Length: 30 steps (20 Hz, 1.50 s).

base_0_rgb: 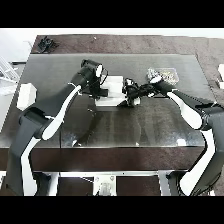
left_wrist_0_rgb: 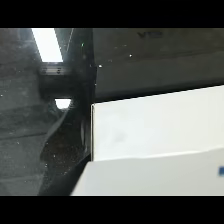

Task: Fold the box and place the chain.

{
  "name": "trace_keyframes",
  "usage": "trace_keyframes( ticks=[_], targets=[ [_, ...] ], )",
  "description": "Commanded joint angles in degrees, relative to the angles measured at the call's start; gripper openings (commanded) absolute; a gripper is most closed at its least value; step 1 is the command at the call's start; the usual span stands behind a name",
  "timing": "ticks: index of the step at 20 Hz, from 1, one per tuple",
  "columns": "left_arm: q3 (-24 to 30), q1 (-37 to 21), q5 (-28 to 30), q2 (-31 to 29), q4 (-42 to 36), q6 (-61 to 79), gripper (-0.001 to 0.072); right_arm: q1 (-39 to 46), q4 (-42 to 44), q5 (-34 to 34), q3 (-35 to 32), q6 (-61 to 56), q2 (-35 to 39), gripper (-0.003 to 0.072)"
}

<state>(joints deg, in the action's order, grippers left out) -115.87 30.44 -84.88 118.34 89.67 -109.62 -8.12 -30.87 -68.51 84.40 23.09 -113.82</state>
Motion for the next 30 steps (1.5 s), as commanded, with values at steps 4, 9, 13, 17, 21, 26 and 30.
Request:
trace_keyframes(
  ticks=[4, 9, 13, 17, 21, 26, 30],
  targets=[
    [-0.13, 0.48, 0.50, 0.04, 0.22, 0.59, 0.0055, 0.02, -0.04, 0.04, 0.02, 0.09, 0.04, 0.0594],
    [-0.13, 0.48, 0.87, -0.04, 0.09, 0.59, 0.0448, 0.02, -0.04, 0.04, 0.02, 0.09, 0.04, 0.0595],
    [-0.33, 0.42, -0.20, -1.03, -0.37, 0.59, 0.0448, 0.02, -0.04, 0.04, 0.02, 0.09, 0.04, 0.0595],
    [-1.86, 0.17, -5.16, -3.34, -1.40, 4.20, 0.0448, 0.02, -0.04, 0.04, 0.02, 0.09, 0.04, 0.0595],
    [-1.75, -1.92, -8.13, -9.07, -7.15, 14.25, 0.0448, 0.02, -0.02, 0.04, 0.02, 0.09, 0.04, 0.0595],
    [-1.75, -12.00, -7.13, -17.44, -25.53, 30.42, 0.0448, 0.02, -0.04, 0.04, 0.02, 0.09, 0.04, 0.0595],
    [1.20, -21.55, -5.09, -18.03, -35.89, 54.36, 0.0448, 0.00, -0.04, 0.04, 0.02, 0.09, 0.04, 0.0595]
  ],
)
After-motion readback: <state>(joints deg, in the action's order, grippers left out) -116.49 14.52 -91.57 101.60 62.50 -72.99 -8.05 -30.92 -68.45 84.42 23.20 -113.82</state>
